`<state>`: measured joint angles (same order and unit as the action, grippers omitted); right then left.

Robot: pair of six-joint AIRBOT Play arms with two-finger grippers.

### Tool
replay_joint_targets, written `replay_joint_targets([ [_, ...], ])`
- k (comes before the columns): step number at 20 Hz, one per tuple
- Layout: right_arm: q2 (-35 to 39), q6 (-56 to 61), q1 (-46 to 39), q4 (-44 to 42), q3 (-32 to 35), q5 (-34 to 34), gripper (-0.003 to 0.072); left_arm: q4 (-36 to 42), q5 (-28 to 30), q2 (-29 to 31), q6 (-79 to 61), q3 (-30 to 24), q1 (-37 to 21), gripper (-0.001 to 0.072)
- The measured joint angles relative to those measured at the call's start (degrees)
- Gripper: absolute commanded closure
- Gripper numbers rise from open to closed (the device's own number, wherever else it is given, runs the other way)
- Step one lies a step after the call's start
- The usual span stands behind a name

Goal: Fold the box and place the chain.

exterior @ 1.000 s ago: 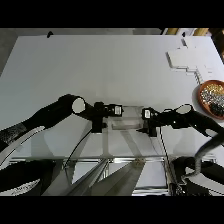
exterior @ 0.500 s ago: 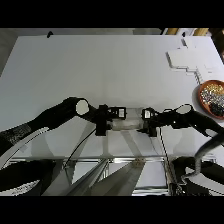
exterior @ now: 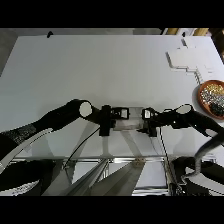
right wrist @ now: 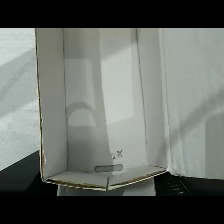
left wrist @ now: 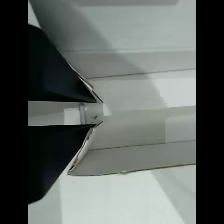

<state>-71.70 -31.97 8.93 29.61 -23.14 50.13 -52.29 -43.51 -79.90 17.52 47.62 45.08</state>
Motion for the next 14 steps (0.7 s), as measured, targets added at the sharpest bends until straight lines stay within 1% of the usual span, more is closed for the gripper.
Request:
replay_joint_targets([
  [2,0.0,0.0,0.0,0.0,0.0,0.0,0.0307,0.9,0.5,-0.3,0.1,0.0,0.5,0.0556],
  [4,0.0,0.0,0.0,0.1,0.0,0.0,0.0307,1.5,0.9,-0.7,0.2,0.0,1.0,0.0554],
  [5,0.0,0.0,0.0,0.1,0.0,0.0,0.0307,1.7,1.1,-0.8,0.2,0.0,1.2,0.0505],
  [7,0.0,0.0,0.0,0.1,0.0,0.0,0.0307,2.1,1.7,-1.0,0.2,0.0,1.6,0.0193],
  [8,0.0,0.0,0.0,0.1,0.0,0.0,0.0307,2.3,1.9,-1.1,0.2,0.0,1.7,0.0175],
  [11,0.0,0.0,0.0,0.1,0.0,0.1,0.0307,2.4,2.0,-1.2,0.2,0.0,2.0,0.0178],
  [12,0.0,0.0,0.0,0.1,0.0,0.0,0.0307,2.4,2.0,-1.2,0.3,0.0,2.0,0.0209],
  [13,0.0,0.0,0.0,0.1,0.0,0.0,0.0307,2.4,2.0,-1.2,0.4,0.0,2.1,0.0297],
  [14,0.0,0.0,0.0,0.1,0.0,0.0,0.0307,2.4,1.8,-1.2,0.4,0.0,2.1,0.0414],
])
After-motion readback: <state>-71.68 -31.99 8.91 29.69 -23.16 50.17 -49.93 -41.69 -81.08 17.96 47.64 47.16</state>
